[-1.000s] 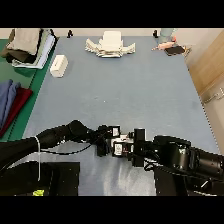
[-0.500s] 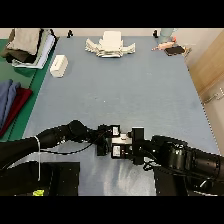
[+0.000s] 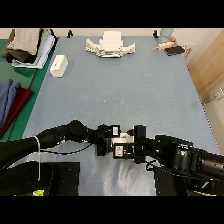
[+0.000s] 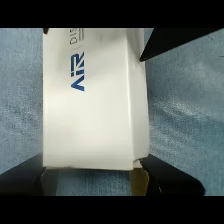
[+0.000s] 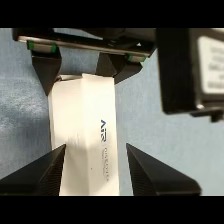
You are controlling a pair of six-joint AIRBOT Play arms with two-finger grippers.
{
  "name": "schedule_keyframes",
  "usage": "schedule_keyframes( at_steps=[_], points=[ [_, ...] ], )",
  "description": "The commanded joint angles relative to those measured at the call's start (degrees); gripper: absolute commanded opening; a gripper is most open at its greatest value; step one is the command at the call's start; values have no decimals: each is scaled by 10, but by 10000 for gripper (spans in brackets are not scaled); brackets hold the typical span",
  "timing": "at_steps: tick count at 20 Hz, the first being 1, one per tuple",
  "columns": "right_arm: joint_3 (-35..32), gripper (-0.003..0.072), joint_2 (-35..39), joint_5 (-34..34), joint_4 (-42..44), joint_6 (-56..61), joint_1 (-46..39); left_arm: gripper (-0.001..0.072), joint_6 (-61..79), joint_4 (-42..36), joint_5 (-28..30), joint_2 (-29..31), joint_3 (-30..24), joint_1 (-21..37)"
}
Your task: Fold the box.
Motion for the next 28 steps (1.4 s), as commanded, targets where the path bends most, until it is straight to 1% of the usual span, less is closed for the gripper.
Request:
schedule_keyframes(
  at_steps=[1, 7, 8, 9, 17, 25, 28],
  points=[
    [1, 580, 11, -8, -4, 0, 0, 520, 0, -1, -1, 0, 0, -1],
    [1, 572, 19, -16, -28, 0, -1, 520, 0, -1, -1, 0, 0, -1],
    [1, 512, 18, -16, -33, 0, -1, 520, 0, -1, -1, 0, 0, -1],
    [1, 507, 17, -17, -37, 0, -1, 520, 0, -1, -1, 0, 0, -1],
    [1, 501, -19, -32, -40, 0, 0, 520, 0, -1, -1, 0, 0, -1],
    [1, 501, -21, -31, 18, -16, 0, 520, 0, -1, -1, 0, 0, -1],
    [1, 501, -20, -31, 27, -17, 0, 520, 0, -1, -1, 0, 0, -1]
  ],
)
